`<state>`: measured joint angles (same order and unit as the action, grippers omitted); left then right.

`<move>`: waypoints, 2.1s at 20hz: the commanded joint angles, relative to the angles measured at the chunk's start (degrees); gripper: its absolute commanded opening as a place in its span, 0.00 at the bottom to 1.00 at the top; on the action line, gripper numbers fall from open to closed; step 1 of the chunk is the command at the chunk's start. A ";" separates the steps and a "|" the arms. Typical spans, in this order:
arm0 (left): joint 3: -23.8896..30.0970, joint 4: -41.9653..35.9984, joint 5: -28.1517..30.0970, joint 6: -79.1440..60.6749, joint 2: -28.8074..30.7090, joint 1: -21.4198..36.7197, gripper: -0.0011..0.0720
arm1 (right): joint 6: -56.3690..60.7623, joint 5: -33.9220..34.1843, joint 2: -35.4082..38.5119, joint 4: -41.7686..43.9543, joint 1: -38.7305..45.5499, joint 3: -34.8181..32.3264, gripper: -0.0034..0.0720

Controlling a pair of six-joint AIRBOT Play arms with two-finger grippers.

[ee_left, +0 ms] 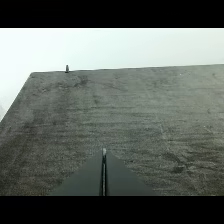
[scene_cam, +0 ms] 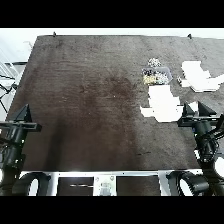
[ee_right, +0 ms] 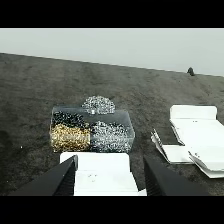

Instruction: Fold the box and place the chain.

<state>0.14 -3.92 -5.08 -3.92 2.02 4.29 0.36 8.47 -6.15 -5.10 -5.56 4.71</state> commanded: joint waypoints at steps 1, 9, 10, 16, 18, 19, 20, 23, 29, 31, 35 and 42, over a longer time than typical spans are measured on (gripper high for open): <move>-0.02 0.00 0.02 -0.02 -0.02 -0.02 0.04 | 0.02 0.00 0.04 0.02 -0.02 -0.02 0.70; -0.02 0.00 0.02 -0.02 0.00 -0.02 0.04 | 1.64 1.42 -1.57 3.17 0.11 4.35 0.76; -0.02 0.00 0.04 -0.02 -0.02 -0.02 0.04 | 1.60 2.60 -3.65 5.20 0.57 6.14 0.76; -0.02 0.00 0.04 -0.02 -0.02 -0.02 0.04 | 1.60 -5.53 -28.06 13.62 14.16 19.17 0.76; -0.02 0.00 0.02 -0.02 -0.02 -0.02 0.04 | 3.08 -17.70 -36.96 13.20 22.58 23.02 0.76; -0.02 0.00 0.02 -0.02 -0.02 -0.02 0.04 | 7.32 -26.58 -41.03 9.92 27.82 24.98 0.76; -0.02 0.00 0.02 -0.02 -0.02 -0.02 0.04 | 14.62 -35.39 -44.50 2.95 33.05 27.36 0.76; -0.02 0.00 0.02 -0.02 -0.02 -0.02 0.04 | 37.77 -57.99 -55.08 -27.89 46.03 39.41 0.81; -0.02 0.00 0.02 -0.02 -0.02 -0.02 0.04 | 45.55 -78.36 -71.91 -47.10 53.86 64.70 0.81; -0.02 0.00 0.02 -0.02 0.00 -0.02 0.04 | 46.18 -83.62 -79.06 -48.98 53.46 72.72 0.81; -0.02 0.00 0.02 -0.02 -0.02 -0.02 0.04 | 46.16 -93.31 -91.80 -49.83 52.19 84.37 0.81; -0.02 0.00 0.02 -0.02 -0.02 -0.02 0.04 | 45.48 -96.72 -102.40 -51.12 49.09 87.71 0.81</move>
<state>0.14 -3.95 -5.08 -3.95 2.02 4.29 46.00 -85.32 -104.47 -55.29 44.58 91.05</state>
